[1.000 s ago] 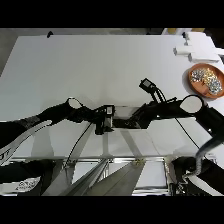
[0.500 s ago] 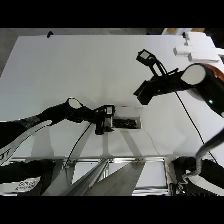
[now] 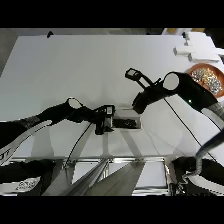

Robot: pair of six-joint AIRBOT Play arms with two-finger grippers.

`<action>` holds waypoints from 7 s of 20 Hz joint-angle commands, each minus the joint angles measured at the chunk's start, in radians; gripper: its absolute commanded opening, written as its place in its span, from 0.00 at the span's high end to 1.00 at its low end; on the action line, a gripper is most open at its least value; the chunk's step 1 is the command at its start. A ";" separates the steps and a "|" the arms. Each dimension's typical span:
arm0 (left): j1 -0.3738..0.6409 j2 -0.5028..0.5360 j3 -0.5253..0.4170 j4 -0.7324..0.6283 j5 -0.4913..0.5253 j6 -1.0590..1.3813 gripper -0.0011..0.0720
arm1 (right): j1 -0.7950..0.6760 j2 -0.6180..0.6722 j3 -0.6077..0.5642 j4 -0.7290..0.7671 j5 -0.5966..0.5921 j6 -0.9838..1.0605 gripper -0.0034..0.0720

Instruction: Fold the box and place the chain.

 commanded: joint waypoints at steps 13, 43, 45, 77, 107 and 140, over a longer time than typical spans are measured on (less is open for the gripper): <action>0.001 0.001 0.000 0.000 0.000 0.000 0.94 | 0.048 0.313 -0.334 0.274 -0.101 -0.451 0.70; 0.001 0.001 0.000 0.000 0.000 0.000 0.94 | 0.191 0.269 -0.334 0.063 -0.244 -0.287 0.86; 0.001 0.001 0.000 0.000 0.000 0.000 0.94 | 0.191 0.270 -0.334 0.063 -0.245 -0.287 0.88; 0.001 0.001 0.000 0.000 0.000 0.000 0.94 | 0.189 0.259 -0.333 0.156 -0.172 -0.291 0.47; 0.001 0.001 0.000 0.000 0.000 0.000 0.94 | 0.188 0.200 -0.366 0.167 -0.225 -0.187 0.92; 0.001 0.010 0.001 0.001 -0.031 0.001 0.94 | -0.525 0.357 -0.290 -0.542 0.341 0.691 0.93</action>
